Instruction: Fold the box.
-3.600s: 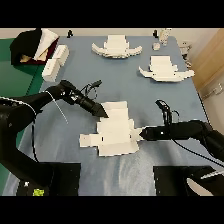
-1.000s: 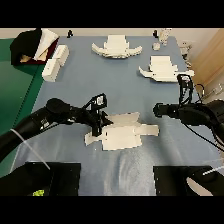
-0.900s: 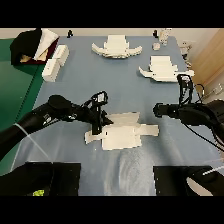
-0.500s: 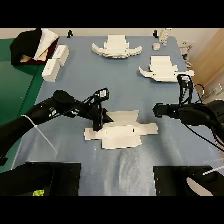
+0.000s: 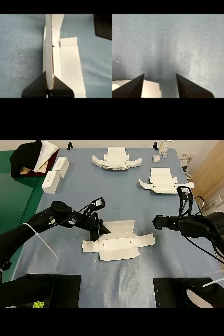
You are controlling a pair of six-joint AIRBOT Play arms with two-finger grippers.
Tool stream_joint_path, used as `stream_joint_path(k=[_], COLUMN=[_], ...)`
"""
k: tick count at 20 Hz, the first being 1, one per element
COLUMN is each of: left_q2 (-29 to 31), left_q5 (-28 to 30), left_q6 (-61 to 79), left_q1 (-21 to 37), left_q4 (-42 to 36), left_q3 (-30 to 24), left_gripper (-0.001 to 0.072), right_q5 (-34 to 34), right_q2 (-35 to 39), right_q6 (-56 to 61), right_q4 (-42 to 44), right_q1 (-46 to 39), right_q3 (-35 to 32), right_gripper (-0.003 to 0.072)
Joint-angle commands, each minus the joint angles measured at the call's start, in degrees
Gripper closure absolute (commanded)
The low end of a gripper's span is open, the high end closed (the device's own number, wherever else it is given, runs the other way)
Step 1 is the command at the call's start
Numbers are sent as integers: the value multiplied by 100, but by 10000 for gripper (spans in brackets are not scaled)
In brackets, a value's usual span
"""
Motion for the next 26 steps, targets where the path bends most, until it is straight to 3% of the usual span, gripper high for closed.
stream_joint_path(k=[1,8,13,16,21,26], left_q2=[-166,-166,-129,-133,-133,-42], left_q5=[-85,-474,-942,-938,-879,-820], left_q6=[127,262,529,-68,-2,267], left_q1=[24,20,20,87,125,15], left_q4=[-50,-55,-949,-946,-358,-299], left_q3=[7,4,4,7,4,0], left_gripper=[695,695,696,696,695,699], right_q5=[-2,0,-2,0,2,2], right_q2=[-2,-2,-2,-2,-2,-103], right_q6=[0,0,0,-2,-2,-2], right_q4=[7,7,9,9,2,4], right_q1=[-2,-2,-2,-2,-2,-2], right_q3=[4,4,4,4,4,4], right_gripper=[93,93,93,93,93,93])
